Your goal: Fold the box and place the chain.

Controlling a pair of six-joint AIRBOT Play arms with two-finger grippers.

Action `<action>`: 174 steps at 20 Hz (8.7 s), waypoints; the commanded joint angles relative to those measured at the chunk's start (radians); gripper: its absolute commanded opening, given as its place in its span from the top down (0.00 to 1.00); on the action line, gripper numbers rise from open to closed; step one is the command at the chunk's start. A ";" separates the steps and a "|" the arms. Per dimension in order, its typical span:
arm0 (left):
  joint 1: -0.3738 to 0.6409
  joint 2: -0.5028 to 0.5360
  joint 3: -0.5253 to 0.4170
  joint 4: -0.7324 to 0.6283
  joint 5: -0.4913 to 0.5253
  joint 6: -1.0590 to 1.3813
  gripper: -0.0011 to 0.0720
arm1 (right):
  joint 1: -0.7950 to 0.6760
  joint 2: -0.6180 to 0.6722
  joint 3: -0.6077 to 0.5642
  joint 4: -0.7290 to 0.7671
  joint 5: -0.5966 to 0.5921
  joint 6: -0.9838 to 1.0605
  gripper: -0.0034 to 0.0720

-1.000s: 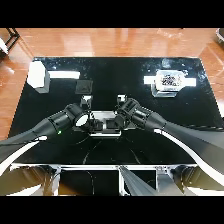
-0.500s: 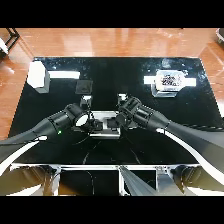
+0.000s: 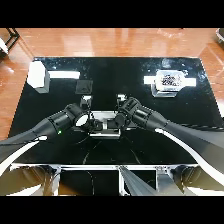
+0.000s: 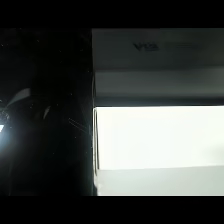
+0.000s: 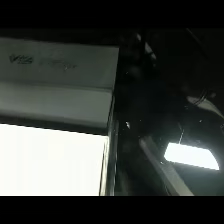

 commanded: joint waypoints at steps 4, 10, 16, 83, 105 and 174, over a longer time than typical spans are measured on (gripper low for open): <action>0.000 0.000 0.000 0.000 0.000 0.000 0.96 | 0.001 -0.005 0.000 0.000 0.003 -0.022 0.93; 0.000 0.000 0.000 0.000 0.000 0.000 0.96 | -0.008 0.016 0.000 0.002 -0.016 -0.072 0.19; 0.000 0.000 0.000 0.000 -0.011 0.000 0.96 | -0.087 0.269 0.000 -0.010 -0.253 -0.396 0.19; -0.001 0.000 0.000 0.001 0.014 0.001 0.96 | -1.036 0.320 0.572 0.379 -0.190 -0.822 0.93; -0.001 0.000 0.000 0.001 0.021 0.000 0.96 | -0.376 0.505 0.465 0.453 -0.418 -0.882 0.93; 0.555 0.448 -0.019 -0.358 -0.151 0.673 0.13 | -0.483 0.203 0.154 0.476 0.021 -0.960 0.00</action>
